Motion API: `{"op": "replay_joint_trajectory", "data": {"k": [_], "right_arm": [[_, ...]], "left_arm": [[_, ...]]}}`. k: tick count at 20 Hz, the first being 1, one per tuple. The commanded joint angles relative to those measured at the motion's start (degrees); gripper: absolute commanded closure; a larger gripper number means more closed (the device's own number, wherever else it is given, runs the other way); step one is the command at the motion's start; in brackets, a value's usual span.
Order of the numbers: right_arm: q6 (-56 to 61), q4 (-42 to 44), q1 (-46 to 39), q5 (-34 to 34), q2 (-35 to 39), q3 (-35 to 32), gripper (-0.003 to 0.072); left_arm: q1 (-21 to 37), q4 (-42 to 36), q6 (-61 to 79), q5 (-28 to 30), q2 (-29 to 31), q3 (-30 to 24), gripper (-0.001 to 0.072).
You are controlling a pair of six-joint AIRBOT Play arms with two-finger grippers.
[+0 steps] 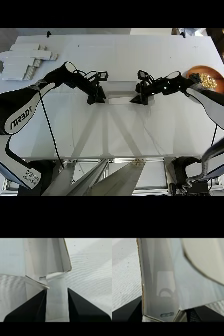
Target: Fold the box and place the chain.
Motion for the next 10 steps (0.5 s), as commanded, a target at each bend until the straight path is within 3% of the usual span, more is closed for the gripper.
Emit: {"op": "replay_joint_trajectory", "data": {"k": [1, 5, 10], "right_arm": [[0.0, 0.0, 0.0, 0.0, 0.0, 0.0, 0.0351], [0.0, 0.0, 0.0, 0.0, 0.0, 0.0, 0.0351], [0.0, 0.0, 0.0, 0.0, 0.0, 0.0, 0.0351]], "left_arm": [[-0.3, -0.2, 1.2, 2.9, 0.0, 0.0, 0.0433], [-1.0, -0.6, 1.2, 8.0, 0.0, 0.0, 0.0433], [-1.6, -2.5, 3.7, 5.9, 0.5, 0.0, 0.0433]]}}
